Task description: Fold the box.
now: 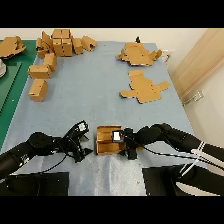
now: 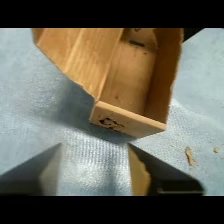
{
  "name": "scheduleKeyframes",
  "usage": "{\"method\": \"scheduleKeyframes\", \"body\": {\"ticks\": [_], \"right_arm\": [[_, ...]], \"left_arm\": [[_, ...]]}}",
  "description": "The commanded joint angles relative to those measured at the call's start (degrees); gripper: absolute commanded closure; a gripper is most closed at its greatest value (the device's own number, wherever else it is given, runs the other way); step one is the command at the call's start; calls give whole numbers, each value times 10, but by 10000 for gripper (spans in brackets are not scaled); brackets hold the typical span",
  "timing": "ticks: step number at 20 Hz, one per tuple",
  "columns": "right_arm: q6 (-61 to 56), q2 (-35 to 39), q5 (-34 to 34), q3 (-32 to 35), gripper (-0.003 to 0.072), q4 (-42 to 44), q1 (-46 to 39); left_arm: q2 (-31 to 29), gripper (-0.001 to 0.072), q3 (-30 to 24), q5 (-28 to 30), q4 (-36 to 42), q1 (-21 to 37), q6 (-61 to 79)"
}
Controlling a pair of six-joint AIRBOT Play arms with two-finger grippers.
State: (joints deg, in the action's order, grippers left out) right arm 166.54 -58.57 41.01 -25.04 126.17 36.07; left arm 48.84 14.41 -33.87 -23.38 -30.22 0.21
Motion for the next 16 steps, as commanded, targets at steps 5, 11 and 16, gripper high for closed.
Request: {"method": "scheduleKeyframes", "body": {"ticks": [5,11,16], "right_arm": [[0,0,0,0,175,0,0],[0,0,0,0,175,0,0],[0,0,0,0,174,0,0]], "left_arm": [[10,633,31,-21,-9,0,116],[75,576,73,-136,-9,16,132],[79,575,79,-174,-25,89,115]]}}
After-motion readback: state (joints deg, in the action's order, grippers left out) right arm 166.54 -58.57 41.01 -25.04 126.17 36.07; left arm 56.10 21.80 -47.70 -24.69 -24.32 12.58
